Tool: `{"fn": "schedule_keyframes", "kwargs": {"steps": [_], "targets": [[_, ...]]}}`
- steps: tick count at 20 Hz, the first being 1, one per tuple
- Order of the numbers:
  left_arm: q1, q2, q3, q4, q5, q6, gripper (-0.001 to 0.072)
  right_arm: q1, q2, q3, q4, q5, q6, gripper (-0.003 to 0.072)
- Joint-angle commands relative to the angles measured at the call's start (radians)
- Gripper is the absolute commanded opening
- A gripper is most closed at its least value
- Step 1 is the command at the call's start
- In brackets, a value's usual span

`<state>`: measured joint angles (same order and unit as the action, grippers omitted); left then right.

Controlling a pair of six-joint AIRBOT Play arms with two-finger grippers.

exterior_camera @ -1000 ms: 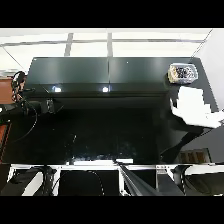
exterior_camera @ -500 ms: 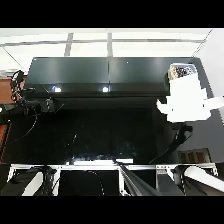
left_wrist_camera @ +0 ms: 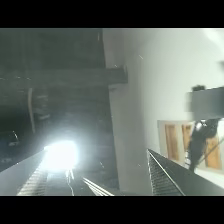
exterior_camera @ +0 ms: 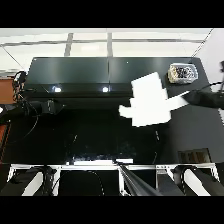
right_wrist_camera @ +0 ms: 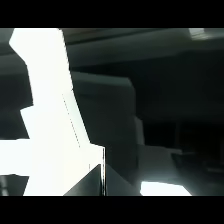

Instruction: Fold the box and place the chain.

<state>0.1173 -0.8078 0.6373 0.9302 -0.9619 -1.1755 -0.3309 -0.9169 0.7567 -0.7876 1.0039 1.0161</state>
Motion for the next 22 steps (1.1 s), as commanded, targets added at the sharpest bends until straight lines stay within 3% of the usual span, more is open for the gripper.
{"fn": "schedule_keyframes", "kwargs": {"steps": [1,5,8,12,14,18,22], "targets": [[-0.06,-0.007,0.0,-0.003,0.007,0.004,0.0699,0.234,0.032,-0.154,0.132,-0.21,0.013,0.0014],[-0.196,-0.112,0.006,-0.083,0.113,0.004,0.0699,0.528,0.031,-0.295,0.25,-0.505,0.018,0.0014],[-0.218,-0.27,0.058,-0.176,0.092,0.004,0.0699,0.672,0.027,-0.36,0.309,-0.636,0.025,0.0015],[-0.213,-0.524,0.177,-0.269,-0.08,0.042,0.0699,0.715,0.027,-0.369,0.308,-0.645,0.024,0.0015],[-0.216,-0.613,0.224,-0.274,-0.11,0.05,0.0699,0.715,0.027,-0.369,0.308,-0.657,0.024,0.0015],[-0.227,-0.72,0.296,-0.322,-0.137,0.058,0.0699,0.716,0.027,-0.369,0.304,-0.641,0.024,0.0015],[-0.259,-0.801,0.353,-0.366,-0.226,0.149,0.0699,0.716,0.027,-0.369,0.304,-0.642,0.024,0.0015]]}}
